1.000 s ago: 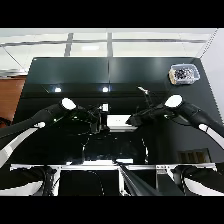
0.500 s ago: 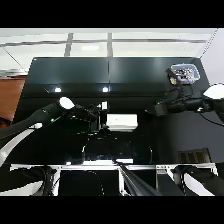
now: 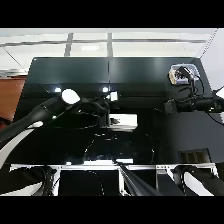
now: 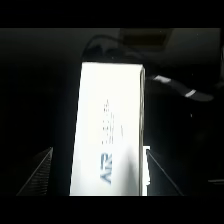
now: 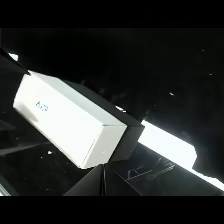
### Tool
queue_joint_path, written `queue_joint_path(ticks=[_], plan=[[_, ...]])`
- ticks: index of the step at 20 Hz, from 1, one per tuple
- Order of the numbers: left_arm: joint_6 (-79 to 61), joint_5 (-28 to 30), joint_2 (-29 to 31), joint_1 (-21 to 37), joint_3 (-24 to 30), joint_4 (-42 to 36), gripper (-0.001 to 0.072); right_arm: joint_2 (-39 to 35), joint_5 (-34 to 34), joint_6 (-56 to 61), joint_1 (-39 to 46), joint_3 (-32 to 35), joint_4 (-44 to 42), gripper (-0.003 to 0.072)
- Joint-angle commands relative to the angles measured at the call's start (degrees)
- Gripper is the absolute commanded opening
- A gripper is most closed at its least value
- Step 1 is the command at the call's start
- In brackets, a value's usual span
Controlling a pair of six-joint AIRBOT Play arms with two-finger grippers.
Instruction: Fold the box and place the chain.
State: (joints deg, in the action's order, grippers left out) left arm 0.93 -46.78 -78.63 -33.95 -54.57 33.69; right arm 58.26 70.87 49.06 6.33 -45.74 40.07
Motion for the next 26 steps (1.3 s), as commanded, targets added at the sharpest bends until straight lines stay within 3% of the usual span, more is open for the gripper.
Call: queue_joint_path(ticks=[1, 6, 13, 19, 23, 26], plan=[[6.4, 1.2, -6.5, -2.9, -6.4, -0.1, 0.0706, -0.1, -0.8, 0.0, 0.2, -0.1, 1.1, 0.0018], [10.9, -6.3, -12.3, -3.0, -10.7, 0.8, 0.0706, -0.1, -0.9, -0.1, 0.2, -0.1, 1.2, 0.0018], [13.2, -9.3, -12.6, -3.3, -11.1, 5.2, 0.0706, -0.1, -0.9, -0.1, 0.2, -0.1, 1.2, 0.0018], [23.1, -8.9, -12.6, -6.7, -13.5, 15.8, 0.0706, -0.1, -0.9, -0.1, 0.2, -0.1, 1.2, 0.0018], [41.1, -9.6, -12.6, -10.8, -17.2, 33.7, 0.0704, 0.0, -1.1, -0.1, 0.2, -0.1, 1.4, 0.0018], [44.7, -11.5, -12.6, -12.4, -18.1, 36.5, 0.0695, 0.0, -1.7, 0.0, 0.2, -0.1, 1.4, 0.0018]])
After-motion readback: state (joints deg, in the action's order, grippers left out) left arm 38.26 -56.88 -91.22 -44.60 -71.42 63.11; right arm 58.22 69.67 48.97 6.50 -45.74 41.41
